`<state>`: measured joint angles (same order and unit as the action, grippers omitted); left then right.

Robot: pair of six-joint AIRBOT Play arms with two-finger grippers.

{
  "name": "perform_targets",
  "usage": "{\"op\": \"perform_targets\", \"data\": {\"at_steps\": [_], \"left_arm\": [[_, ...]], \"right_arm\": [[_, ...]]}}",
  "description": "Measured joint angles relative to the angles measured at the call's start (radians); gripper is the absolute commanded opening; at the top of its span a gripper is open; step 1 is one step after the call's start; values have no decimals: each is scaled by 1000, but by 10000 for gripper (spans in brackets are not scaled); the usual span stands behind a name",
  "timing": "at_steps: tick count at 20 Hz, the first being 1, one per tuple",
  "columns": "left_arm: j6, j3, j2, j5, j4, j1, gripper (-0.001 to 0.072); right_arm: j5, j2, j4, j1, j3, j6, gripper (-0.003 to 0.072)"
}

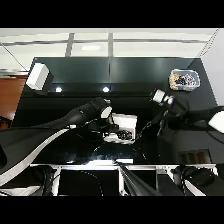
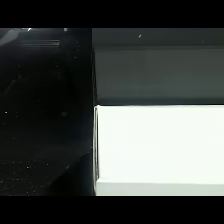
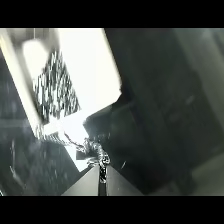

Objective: Fold the box and place the chain.

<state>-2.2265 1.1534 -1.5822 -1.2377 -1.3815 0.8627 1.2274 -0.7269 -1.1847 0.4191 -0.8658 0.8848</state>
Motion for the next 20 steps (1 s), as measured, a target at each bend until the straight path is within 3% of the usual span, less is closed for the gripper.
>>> {"op": "perform_targets", "data": {"at_steps": [5,9,14,20], "left_arm": [[0,0,0,0,6,0,32],[0,0,0,5,6,0,32],[0,0,0,5,7,0,32],[0,0,0,6,7,0,32]], "right_arm": [[24,6,16,0,-190,149,15],[-37,6,80,0,-278,228,15],[-139,-4,200,0,-306,258,15],[-73,-83,287,0,-199,275,16]]}}
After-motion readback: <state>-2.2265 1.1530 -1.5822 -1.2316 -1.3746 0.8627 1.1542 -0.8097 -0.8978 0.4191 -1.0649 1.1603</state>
